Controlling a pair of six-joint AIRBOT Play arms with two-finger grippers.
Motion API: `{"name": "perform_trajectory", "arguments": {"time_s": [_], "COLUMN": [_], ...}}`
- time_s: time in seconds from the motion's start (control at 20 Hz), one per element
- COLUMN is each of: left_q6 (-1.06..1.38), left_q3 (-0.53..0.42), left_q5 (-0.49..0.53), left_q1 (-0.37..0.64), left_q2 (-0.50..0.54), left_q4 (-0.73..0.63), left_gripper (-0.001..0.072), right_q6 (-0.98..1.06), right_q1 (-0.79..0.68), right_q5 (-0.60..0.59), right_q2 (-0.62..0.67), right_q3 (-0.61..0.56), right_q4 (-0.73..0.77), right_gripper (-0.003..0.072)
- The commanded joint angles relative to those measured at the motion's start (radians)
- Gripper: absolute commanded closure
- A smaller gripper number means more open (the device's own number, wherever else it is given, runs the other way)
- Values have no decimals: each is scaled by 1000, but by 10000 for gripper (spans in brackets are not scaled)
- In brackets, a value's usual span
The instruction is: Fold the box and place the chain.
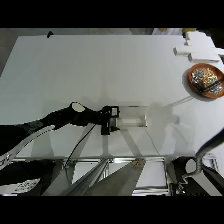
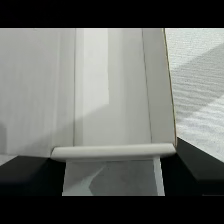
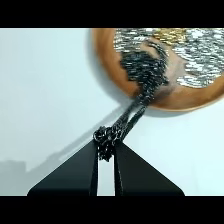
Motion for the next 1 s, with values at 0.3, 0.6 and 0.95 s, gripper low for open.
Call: {"name": "perform_trajectory", "arguments": {"time_s": [0.3, 0.6, 0.95], "left_q6": [0, 0, 0], "left_q3": [0, 0, 0], "left_q5": [0, 0, 0], "left_q1": [0, 0, 0], "left_q2": [0, 0, 0], "left_q4": [0, 0, 0], "left_gripper": [677, 677, 677], "right_q6": [-45, -15, -24], "right_q1": [297, 603, 858], "right_q5": [342, 383, 80], "right_q2": [212, 215, 214], "right_q3": [-1, -35, -294], "right_q4": [146, 205, 231], "right_gripper": [675, 676, 676]}}
